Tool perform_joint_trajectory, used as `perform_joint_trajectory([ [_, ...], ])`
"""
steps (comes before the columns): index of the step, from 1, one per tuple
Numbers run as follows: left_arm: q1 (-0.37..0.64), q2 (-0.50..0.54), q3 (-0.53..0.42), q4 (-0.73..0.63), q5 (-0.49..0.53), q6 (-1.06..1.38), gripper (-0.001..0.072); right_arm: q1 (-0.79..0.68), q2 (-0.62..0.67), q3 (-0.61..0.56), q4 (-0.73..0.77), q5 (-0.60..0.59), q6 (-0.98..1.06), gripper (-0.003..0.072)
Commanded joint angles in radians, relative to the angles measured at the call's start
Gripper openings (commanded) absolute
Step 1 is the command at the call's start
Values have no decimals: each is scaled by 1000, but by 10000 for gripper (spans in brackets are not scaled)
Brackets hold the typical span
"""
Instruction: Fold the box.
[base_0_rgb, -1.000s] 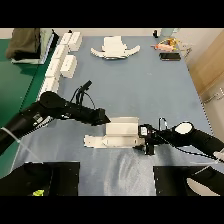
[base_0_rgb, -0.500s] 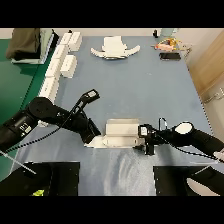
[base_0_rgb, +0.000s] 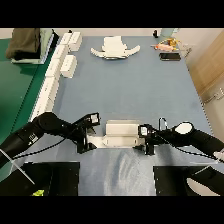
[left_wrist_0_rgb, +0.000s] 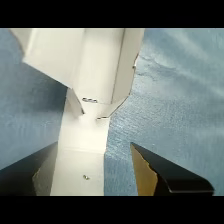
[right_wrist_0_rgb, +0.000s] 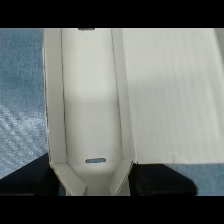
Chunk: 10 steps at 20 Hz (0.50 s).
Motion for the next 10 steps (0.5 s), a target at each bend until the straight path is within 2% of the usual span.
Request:
perform_joint_trajectory([
  [1, -29, -11, -59, -82, 49, 189, 720, -1, 1, 1, 0, 0, 0, 508],
  [5, -74, -83, -62, -268, 178, 224, 720, -1, 1, 0, 0, 0, 0, 508],
  [8, -93, -145, -61, -276, 192, 297, 720, -1, 1, 0, 0, 0, 0, 508],
  [9, -93, -159, -61, -276, 195, 312, 669, -1, 1, 0, 0, 0, 0, 508],
  [10, -93, -168, -61, -275, 202, 330, 505, -1, 1, 1, 0, 0, 0, 509],
])
